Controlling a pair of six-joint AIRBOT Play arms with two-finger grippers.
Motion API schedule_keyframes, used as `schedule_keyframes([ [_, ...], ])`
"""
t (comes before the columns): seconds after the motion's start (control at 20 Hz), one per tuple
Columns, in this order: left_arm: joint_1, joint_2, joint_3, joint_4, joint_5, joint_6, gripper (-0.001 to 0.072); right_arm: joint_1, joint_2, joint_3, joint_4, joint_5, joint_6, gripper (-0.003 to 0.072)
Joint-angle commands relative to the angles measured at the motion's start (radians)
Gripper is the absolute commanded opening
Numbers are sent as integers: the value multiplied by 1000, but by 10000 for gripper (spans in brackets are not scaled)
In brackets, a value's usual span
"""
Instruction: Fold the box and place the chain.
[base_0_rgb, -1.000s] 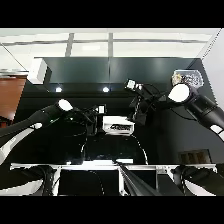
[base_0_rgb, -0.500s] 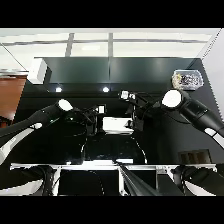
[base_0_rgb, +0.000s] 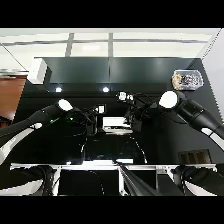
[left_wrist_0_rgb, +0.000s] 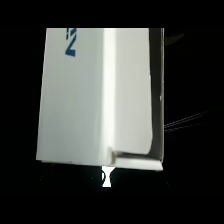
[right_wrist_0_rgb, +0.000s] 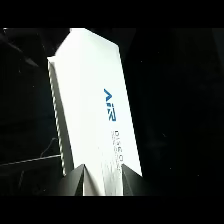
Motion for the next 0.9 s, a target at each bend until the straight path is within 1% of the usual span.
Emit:
schedule_keyframes([
  [0.0, 0, 0, 1, 2, -1, 2, 373, 1, -1, -1, -1, 3, 1, 254],
  [0.2, 0, 0, 1, 2, -1, 2, 373, 1, -3, -20, 1, 1, 7, 254],
  [0.85, 0, 0, 1, 2, 0, 2, 373, 1, -20, -20, 6, 2, 19, 254],
])
